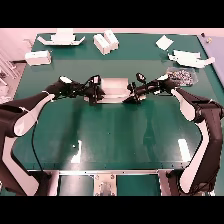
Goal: Fold the box and place the chain.
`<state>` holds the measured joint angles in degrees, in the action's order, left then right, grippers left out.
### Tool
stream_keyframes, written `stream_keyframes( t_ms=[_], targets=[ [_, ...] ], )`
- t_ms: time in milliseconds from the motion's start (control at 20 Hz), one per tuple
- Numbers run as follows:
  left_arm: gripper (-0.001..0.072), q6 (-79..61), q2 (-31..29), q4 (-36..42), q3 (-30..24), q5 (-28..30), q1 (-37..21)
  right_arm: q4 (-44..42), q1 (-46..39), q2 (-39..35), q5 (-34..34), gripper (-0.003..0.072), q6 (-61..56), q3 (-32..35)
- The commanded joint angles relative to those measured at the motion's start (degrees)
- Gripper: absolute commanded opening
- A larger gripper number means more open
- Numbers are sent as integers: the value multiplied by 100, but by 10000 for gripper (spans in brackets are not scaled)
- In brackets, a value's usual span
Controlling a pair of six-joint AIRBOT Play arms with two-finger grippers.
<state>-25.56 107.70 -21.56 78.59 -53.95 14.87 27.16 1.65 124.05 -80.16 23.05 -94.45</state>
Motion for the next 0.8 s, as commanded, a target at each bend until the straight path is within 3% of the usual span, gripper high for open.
stream_keyframes(
  t_ms=[0,250,300,350,400,750],
  targets=[
    [294,7,7,24,-2,28,9,-11,2,2,15,475,-9,-2],
    [321,114,17,136,-2,-136,9,-11,2,2,13,475,-9,-2],
    [391,116,17,138,-2,-116,9,-11,2,2,15,475,-9,-2],
    [610,175,17,153,-2,-72,9,-11,2,2,15,474,-9,-2],
    [638,306,15,151,-2,-13,9,-11,2,2,15,475,-9,-2],
    [639,321,17,146,-2,-31,9,-11,2,2,15,475,-9,-2]
  ],
)
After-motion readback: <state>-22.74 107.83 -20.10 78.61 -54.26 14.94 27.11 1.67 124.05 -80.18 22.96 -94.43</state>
